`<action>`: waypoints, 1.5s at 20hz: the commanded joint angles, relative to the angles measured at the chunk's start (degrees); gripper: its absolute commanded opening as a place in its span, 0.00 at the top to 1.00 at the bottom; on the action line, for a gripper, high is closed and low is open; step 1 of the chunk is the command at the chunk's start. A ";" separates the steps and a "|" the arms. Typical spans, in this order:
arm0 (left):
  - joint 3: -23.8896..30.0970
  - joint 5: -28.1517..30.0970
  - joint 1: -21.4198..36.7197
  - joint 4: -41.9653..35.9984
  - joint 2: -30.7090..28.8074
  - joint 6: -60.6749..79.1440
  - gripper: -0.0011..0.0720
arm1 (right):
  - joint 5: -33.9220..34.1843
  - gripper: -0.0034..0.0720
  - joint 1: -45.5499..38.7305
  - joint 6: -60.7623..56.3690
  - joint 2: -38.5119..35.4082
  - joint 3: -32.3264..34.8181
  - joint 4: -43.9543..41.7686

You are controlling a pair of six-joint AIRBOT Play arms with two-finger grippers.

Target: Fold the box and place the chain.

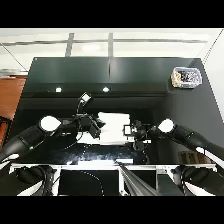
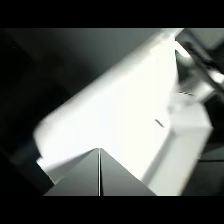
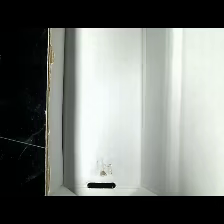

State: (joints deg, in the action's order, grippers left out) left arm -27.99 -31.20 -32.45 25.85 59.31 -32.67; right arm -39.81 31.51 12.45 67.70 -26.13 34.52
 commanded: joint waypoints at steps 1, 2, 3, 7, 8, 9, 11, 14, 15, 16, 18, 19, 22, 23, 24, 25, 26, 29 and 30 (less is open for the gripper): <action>0.11 1.51 -0.17 0.42 4.81 1.49 0.95 | -0.02 0.41 0.04 -0.02 0.02 0.02 -0.02; 0.11 1.75 -0.66 2.25 5.66 1.46 0.95 | -0.02 0.41 0.04 -0.02 0.02 0.02 -0.02; 0.11 3.19 -1.49 4.00 5.81 1.44 0.95 | -0.02 0.41 0.04 -0.02 0.02 0.02 -0.02; -0.02 5.49 -2.05 7.17 3.41 1.40 0.95 | -0.02 0.41 0.04 -0.04 0.02 0.02 -0.02; -0.02 5.35 -1.60 9.57 1.57 1.29 0.95 | -0.02 0.41 0.04 -0.07 0.02 0.02 -0.02; -0.02 4.92 -0.90 12.04 -0.70 0.94 0.95 | -0.02 0.41 0.04 -0.07 0.02 0.02 -0.04; -0.02 1.14 1.92 16.65 -6.51 0.70 0.95 | -0.02 0.41 0.04 -0.07 0.02 0.02 -0.02; 0.15 -13.11 8.24 21.73 -14.14 0.74 0.95 | -0.02 0.41 0.04 -0.07 0.02 0.02 -0.04; 0.55 -19.43 9.94 22.97 -15.12 1.68 0.95 | -0.02 0.41 0.04 -0.07 0.02 0.02 -0.04; 1.11 -25.73 10.47 24.94 -15.17 5.11 0.94 | -0.02 0.41 0.04 -0.07 0.02 0.02 -0.04; 3.58 -29.83 9.94 26.38 -14.93 11.67 0.45 | -0.02 0.41 0.04 -0.07 0.02 0.02 -0.04; 5.03 -27.23 9.40 26.16 -14.93 13.68 0.06 | -0.02 0.41 0.04 -0.07 0.02 0.02 -0.04; 8.15 -13.49 5.99 25.73 -14.80 16.83 0.01 | -0.02 0.41 0.04 -0.07 0.02 0.02 -0.04; 8.55 -10.47 4.66 25.75 -14.40 18.25 0.02 | -0.02 0.41 0.04 -0.07 0.02 0.02 -0.04; 8.57 -8.41 3.30 25.62 -13.62 18.67 0.03 | -0.02 0.41 0.04 -0.07 0.02 0.02 -0.04; 8.57 -7.21 2.03 24.74 -12.72 18.86 0.04 | -0.02 0.41 0.04 -0.07 0.02 0.02 -0.04; 8.57 -6.64 0.81 23.19 -11.56 18.91 0.04 | -0.02 0.41 0.04 -0.07 0.02 0.02 -0.02; 8.57 -5.46 -2.10 21.09 -8.15 19.37 0.04 | -0.02 0.41 0.04 -0.07 0.02 0.02 -0.02; 8.55 -4.48 -2.69 20.50 -7.32 19.39 0.04 | -0.02 0.41 0.04 -0.07 0.02 0.02 -0.04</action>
State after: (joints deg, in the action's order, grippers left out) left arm -19.68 -39.05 -32.71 48.29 49.50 -14.31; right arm -39.81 31.51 12.40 67.72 -26.11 34.50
